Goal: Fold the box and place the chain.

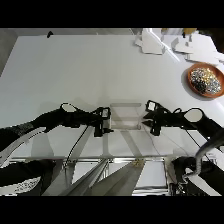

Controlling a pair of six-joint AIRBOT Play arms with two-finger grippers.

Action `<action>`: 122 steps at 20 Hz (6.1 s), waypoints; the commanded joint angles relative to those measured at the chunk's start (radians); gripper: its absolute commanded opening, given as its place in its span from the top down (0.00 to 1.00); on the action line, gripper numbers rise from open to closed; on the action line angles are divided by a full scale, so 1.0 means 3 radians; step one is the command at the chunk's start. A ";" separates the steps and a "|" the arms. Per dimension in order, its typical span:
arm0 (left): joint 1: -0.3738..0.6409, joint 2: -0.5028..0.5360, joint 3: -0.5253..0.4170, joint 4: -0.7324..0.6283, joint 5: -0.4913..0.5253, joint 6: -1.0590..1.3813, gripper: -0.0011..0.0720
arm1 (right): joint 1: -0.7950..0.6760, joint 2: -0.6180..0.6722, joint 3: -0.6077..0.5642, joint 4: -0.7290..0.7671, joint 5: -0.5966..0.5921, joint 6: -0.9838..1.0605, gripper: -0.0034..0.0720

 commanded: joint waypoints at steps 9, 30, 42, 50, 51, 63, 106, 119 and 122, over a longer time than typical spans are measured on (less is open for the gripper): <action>0.0001 0.0001 -0.0001 0.0004 0.0004 0.0008 0.70 | -0.1134 0.0417 0.0160 -0.1367 0.0383 0.3789 0.93; 0.0001 0.0001 -0.0001 0.0004 0.0004 0.0008 0.70 | -0.0558 -0.0456 0.0100 0.0303 0.0832 0.3288 0.89; 0.0001 0.0001 -0.0001 0.0004 0.0004 0.0008 0.70 | -0.0619 -0.0183 0.0369 0.0145 0.0666 0.2776 0.91; 0.0001 0.0001 -0.0001 0.0004 0.0004 0.0008 0.70 | -0.0492 -0.0069 0.0444 -0.0055 0.0861 -0.0370 0.62; 0.0001 0.0001 -0.0001 0.0004 0.0004 0.0008 0.70 | -0.0464 -0.0069 0.0426 -0.0051 0.0857 -0.0647 0.62; 0.0001 0.0001 -0.0001 0.0004 0.0004 0.0008 0.70 | -0.0423 -0.0245 0.0134 -0.0008 0.0743 -0.1422 0.67; 0.0001 0.0001 -0.0001 0.0004 0.0004 0.0008 0.70 | 0.0060 -0.0384 0.0046 0.0295 0.0142 -0.0551 0.60; 0.0001 0.0001 -0.0001 0.0004 0.0004 0.0008 0.70 | -0.0879 0.0098 0.0245 -0.1333 0.0393 0.3497 0.93; 0.0001 0.0001 -0.0001 0.0004 0.0004 0.0008 0.70 | -0.0877 -0.0148 0.0244 -0.0984 0.0624 0.3567 0.93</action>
